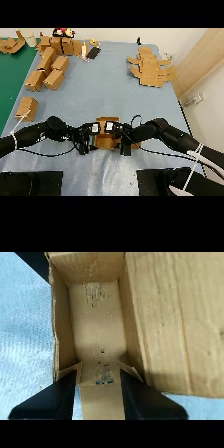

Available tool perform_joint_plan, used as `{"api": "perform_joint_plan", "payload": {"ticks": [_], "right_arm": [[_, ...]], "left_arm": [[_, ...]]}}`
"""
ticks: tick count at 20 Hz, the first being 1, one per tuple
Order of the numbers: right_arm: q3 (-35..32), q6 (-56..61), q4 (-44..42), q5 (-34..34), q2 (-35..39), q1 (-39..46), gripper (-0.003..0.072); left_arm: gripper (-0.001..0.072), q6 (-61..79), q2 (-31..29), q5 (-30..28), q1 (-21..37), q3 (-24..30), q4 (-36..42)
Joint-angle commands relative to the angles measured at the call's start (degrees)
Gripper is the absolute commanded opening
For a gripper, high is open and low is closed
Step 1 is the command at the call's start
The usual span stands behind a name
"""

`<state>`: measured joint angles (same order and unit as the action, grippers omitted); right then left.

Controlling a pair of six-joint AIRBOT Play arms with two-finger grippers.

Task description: Fold the box.

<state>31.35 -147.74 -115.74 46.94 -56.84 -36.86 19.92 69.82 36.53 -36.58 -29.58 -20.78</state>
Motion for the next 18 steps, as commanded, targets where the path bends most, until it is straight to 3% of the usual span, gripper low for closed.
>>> {"api": "perform_joint_plan", "payload": {"ticks": [1,5,8,9,10,13,14,15,18], "right_arm": [[-0.02,0.02,0.00,0.04,-0.17,-0.04,0.0452],[0.37,8.44,5.88,2.91,0.61,0.11,0.0436],[0.90,27.45,20.94,9.05,2.99,0.13,0.0429],[0.90,31.39,24.30,10.69,4.20,0.13,0.0383],[0.90,34.75,26.67,12.52,5.90,0.13,0.0266],[0.90,45.92,30.93,15.28,12.22,2.67,0.0250],[0.87,49.99,31.34,15.47,14.19,4.28,0.0102],[0.83,54.49,31.69,15.72,15.82,6.58,0.0030],[0.17,64.61,30.56,19.10,16.87,17.25,0.0004]], "left_arm": [[0.0485,0.00,-0.04,0.00,0.00,-0.02,0.00],[0.0486,0.00,-0.04,0.00,0.00,-0.02,0.00],[0.0485,0.00,-0.04,0.00,0.00,-0.02,0.00],[0.0485,0.00,-0.04,0.00,0.00,-0.02,0.00],[0.0486,0.00,-0.04,0.00,0.00,-0.02,0.00],[0.0485,0.00,-0.04,0.00,0.00,-0.02,0.00],[0.0485,0.02,-0.04,0.00,0.00,-0.02,0.00],[0.0485,0.00,-0.04,0.00,0.00,-0.02,0.00],[0.0486,0.00,-0.04,0.00,0.00,-0.02,0.00]]}}
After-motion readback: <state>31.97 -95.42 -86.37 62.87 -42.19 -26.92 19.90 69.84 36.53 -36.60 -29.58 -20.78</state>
